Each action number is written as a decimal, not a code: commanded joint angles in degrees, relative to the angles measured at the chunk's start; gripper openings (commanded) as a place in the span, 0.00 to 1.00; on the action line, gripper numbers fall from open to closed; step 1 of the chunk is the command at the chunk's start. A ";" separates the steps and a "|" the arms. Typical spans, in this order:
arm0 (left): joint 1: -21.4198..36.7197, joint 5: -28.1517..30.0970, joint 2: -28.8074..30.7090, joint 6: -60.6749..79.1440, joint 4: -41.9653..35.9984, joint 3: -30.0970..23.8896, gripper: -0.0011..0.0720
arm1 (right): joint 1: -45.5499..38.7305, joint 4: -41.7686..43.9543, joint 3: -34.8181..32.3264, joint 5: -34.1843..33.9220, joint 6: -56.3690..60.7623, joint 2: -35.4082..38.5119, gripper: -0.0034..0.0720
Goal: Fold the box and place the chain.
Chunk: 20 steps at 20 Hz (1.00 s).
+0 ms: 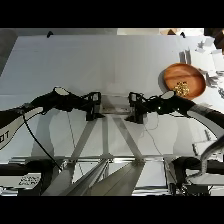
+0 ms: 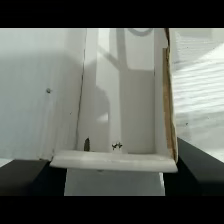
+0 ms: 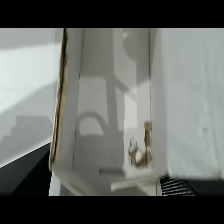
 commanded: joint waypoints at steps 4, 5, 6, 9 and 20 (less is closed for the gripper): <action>0.00 -0.24 0.02 -0.02 0.17 0.00 0.48 | -0.02 -20.85 0.04 -1.36 18.95 10.67 0.92; -0.02 -0.24 0.02 -0.02 0.17 0.00 0.48 | -0.02 -24.87 0.04 -1.01 23.19 12.90 0.91; -0.02 -0.24 0.02 -0.02 0.17 0.00 0.48 | -0.02 -28.92 0.04 0.13 27.56 15.37 0.86; -0.02 -0.24 0.02 -0.02 0.17 0.00 0.48 | -0.02 -33.75 0.04 6.16 36.44 21.97 0.35; -0.02 -0.24 0.02 -0.02 0.17 0.00 0.48 | 0.04 6.36 0.24 0.15 30.91 19.54 0.06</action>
